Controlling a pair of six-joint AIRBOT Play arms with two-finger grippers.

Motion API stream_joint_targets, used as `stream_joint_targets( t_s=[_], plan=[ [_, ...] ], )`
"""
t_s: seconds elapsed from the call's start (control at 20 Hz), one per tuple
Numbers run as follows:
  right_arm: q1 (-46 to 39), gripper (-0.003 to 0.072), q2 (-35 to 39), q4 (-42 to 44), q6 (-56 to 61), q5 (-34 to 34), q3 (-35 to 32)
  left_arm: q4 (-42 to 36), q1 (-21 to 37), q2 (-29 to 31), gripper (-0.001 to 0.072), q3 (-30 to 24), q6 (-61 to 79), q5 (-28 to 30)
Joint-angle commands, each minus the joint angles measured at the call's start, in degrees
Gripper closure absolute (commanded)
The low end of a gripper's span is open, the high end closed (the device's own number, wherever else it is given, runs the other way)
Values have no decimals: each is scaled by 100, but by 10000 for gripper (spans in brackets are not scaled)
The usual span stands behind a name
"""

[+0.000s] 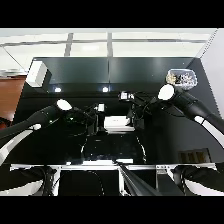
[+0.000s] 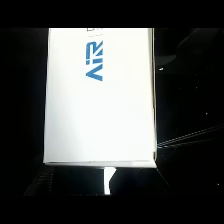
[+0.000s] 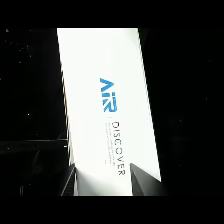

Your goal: Fold the box and place the chain.

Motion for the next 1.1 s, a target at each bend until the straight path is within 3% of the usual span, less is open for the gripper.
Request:
stream_joint_targets(
  t_s=[0.0, 0.4, 0.5, 0.55, 0.6, 0.75, 0.9, 1.05],
  plan=[
    [2, 311, 127, 7, 190, -15, -31, -2, -2, -2, 375, 7, -2, 4],
    [-212, 312, 717, 33, 1047, 146, -31, -2, -2, -2, 375, 7, -2, 4],
    [-243, 314, 726, 522, 1829, 313, -31, 0, -2, -2, 375, 7, -2, 4],
    [-289, 425, 726, 811, 2590, 334, -33, -2, -2, -2, 375, 7, -2, 4],
    [-306, 686, 723, 992, 3377, 352, -55, -2, -2, -2, 375, 7, -2, 4],
    [-308, 671, 636, 1519, 4516, 317, -323, -2, -2, -2, 375, 7, -2, 4],
    [-306, 671, 389, 2286, 4511, -39, -586, 0, -2, -2, 375, 7, -2, 4],
    [-306, 671, 81, 2361, 4513, -164, -643, -2, -2, -2, 375, 7, -2, 4]
  ],
)
